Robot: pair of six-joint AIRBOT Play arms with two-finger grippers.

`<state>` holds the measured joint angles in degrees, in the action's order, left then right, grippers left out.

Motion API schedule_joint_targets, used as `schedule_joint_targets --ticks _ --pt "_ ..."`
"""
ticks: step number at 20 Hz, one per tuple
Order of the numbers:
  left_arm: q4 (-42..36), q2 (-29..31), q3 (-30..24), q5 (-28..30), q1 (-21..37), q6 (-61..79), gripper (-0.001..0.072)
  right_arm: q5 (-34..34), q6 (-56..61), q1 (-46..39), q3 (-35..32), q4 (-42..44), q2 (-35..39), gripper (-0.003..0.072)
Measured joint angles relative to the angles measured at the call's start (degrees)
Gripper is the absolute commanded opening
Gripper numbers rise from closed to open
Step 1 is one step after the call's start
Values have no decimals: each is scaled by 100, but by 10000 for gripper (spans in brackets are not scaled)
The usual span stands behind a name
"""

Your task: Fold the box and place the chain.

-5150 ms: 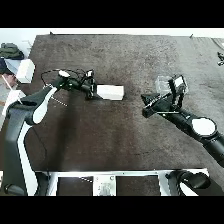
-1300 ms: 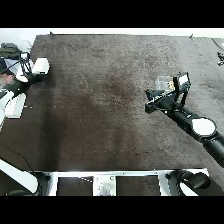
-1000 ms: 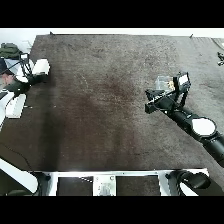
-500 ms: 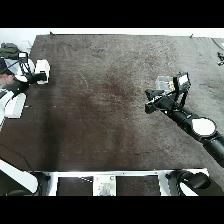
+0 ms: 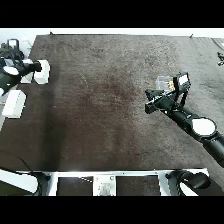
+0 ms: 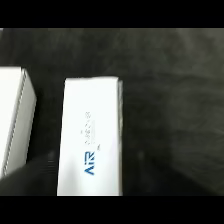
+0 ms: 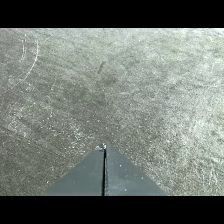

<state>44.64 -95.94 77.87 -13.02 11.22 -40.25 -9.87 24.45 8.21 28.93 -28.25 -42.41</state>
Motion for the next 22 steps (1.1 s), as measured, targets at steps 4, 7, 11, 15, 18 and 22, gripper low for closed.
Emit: schedule_joint_targets --ticks 4,7,11,15,18,22 --pt "-153 890 -133 -715 -13 236 7 -9 0 0 0 0 11 -17" --pt "-605 1888 -809 -605 -254 846 7 -48 0 13 0 0 151 -18" --pt "-938 3462 -2286 317 -852 1746 6 114 0 24 -44 0 557 -18" --pt "-1032 4913 -3727 1150 -1425 2096 6 514 7 24 -407 4 1137 -18" --pt "-1045 5987 -4708 1316 -1665 2116 6 717 15 24 -785 4 1598 -18" --pt "-1071 7385 -5794 1222 -1768 1893 7 905 20 24 -1185 4 2118 -18"
